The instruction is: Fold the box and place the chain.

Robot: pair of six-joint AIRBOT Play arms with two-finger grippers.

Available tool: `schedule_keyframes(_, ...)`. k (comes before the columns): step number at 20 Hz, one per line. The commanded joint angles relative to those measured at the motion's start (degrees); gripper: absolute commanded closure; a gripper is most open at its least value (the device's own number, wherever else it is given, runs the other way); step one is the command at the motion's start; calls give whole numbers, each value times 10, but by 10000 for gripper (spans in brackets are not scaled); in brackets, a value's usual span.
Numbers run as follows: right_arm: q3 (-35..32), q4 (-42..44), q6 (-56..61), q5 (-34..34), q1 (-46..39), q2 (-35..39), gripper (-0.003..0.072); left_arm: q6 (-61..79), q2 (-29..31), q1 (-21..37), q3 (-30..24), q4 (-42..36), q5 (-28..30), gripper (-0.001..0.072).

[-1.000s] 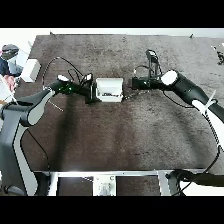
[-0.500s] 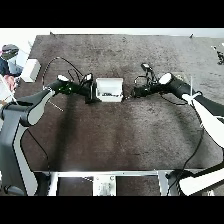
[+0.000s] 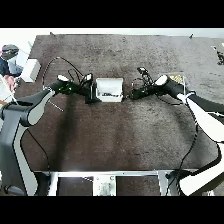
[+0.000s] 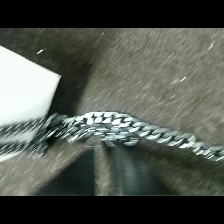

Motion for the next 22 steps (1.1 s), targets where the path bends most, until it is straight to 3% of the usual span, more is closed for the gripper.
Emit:
schedule_keyframes(1, 0, -4, -14, 0, 3, 0, 674, 0, 0, 0, 0, 0, 0, 240)
schedule_keyframes(11, 0, 20, -13, 18, 4, 149, 674, 0, 0, 0, 0, 0, 0, 240)
schedule_keyframes(12, 0, 18, -8, 19, 4, 153, 631, 0, 0, 0, 0, 0, 0, 240)
schedule_keyframes(13, -4, 5, -8, 18, 4, 148, 437, 0, 0, 0, 0, 0, 0, 240)
schedule_keyframes(15, -17, -31, -24, 18, 4, 122, 421, 0, 0, 0, 0, 0, 0, 240)
schedule_keyframes(22, 7, -35, -117, 2, 5, 30, 421, 0, 0, 0, 0, 0, 0, 240)
